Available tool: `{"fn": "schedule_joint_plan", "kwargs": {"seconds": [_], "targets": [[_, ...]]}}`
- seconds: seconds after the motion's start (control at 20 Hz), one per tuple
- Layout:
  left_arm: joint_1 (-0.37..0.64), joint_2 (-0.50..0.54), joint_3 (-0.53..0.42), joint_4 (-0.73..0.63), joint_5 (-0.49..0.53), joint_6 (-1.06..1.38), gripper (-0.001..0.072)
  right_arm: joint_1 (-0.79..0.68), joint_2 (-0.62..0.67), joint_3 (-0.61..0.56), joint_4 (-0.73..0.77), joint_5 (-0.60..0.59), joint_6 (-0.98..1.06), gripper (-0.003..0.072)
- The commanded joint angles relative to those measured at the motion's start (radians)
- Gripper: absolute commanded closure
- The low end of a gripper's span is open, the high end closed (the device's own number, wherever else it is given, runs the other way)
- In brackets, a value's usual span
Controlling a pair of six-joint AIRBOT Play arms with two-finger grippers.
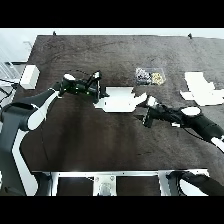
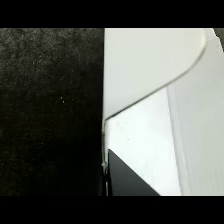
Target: Fold the box and place the chain.
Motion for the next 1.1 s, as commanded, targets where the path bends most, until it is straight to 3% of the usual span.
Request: {"fn": "schedule_joint_plan", "kwargs": {"seconds": [0.0,0.4,0.5,1.05], "targets": [[0.001,0.001,0.000,0.000,0.001,0.000,0.0688,0.044,-0.054,0.023,-0.036,-0.065,-0.033,0.0135],[0.001,0.001,0.000,0.000,0.001,0.000,0.0688,0.068,-0.180,0.107,-0.068,-0.093,-0.034,0.0137],[0.001,0.001,0.000,0.000,0.001,0.000,0.0687,0.079,-0.206,0.126,-0.074,-0.098,-0.033,0.0222],[0.001,0.001,0.000,0.000,0.001,0.000,0.0687,0.115,-0.287,0.182,-0.068,-0.185,-0.029,0.0209]]}}
